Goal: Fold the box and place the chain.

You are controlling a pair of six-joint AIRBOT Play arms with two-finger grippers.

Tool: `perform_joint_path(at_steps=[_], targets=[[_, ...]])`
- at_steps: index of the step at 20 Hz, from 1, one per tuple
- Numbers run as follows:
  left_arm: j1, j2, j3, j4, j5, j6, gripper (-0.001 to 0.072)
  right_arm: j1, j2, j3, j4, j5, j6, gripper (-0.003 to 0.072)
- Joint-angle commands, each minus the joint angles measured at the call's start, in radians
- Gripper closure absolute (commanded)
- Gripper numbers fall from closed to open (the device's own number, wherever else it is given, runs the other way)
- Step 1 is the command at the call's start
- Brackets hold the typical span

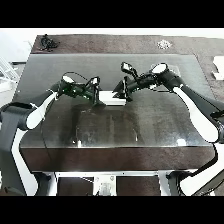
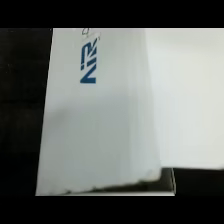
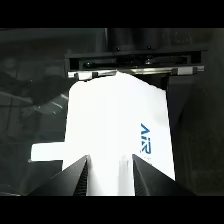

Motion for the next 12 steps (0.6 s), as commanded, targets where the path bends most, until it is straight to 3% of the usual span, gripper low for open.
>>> perform_joint_path(at_steps=[1,12], targets=[[0.001,0.000,0.000,0.000,0.003,0.000,0.0251,0.004,-0.003,0.000,-0.026,-0.022,-0.004,0.0338],[0.001,0.000,0.000,0.000,0.003,0.000,0.0251,0.006,-0.001,0.064,-0.019,-0.091,-0.008,0.0341]])
